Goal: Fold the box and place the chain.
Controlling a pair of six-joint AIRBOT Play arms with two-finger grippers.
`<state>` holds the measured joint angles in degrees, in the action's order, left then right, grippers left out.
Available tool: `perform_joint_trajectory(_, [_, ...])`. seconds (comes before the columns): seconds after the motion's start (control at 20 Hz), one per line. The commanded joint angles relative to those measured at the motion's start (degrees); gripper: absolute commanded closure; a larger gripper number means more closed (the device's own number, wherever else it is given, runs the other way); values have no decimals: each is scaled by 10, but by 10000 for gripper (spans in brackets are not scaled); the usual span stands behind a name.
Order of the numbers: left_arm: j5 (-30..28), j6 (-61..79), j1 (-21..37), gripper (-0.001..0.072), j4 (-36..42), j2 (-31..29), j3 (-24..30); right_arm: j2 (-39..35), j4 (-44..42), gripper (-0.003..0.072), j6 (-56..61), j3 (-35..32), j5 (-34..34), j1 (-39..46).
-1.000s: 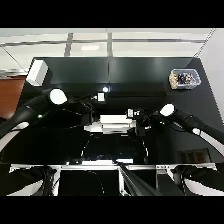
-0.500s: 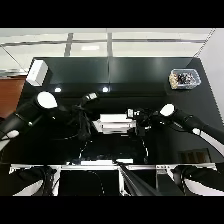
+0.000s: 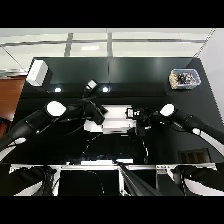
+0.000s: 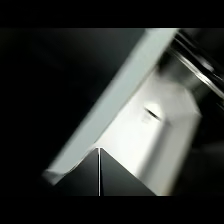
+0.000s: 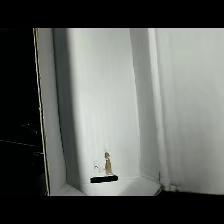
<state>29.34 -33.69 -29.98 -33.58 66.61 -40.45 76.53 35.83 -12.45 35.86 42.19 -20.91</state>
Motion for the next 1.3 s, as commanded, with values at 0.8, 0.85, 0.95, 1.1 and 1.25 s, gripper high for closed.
perform_joint_trajectory(0.8, [115,-32,32,683,-149,109,-115,0,0,505,0,0,0,0])
perform_joint_trajectory(0.85, [119,-69,41,683,-189,80,-116,0,0,505,0,0,0,0])
perform_joint_trajectory(0.95, [150,-135,66,684,-245,16,-106,0,0,505,0,0,0,0])
perform_joint_trajectory(1.1, [119,-111,92,679,-196,-81,-23,0,0,506,0,0,0,0])
perform_joint_trajectory(1.25, [150,62,77,669,-174,-101,44,0,0,505,0,0,0,0])
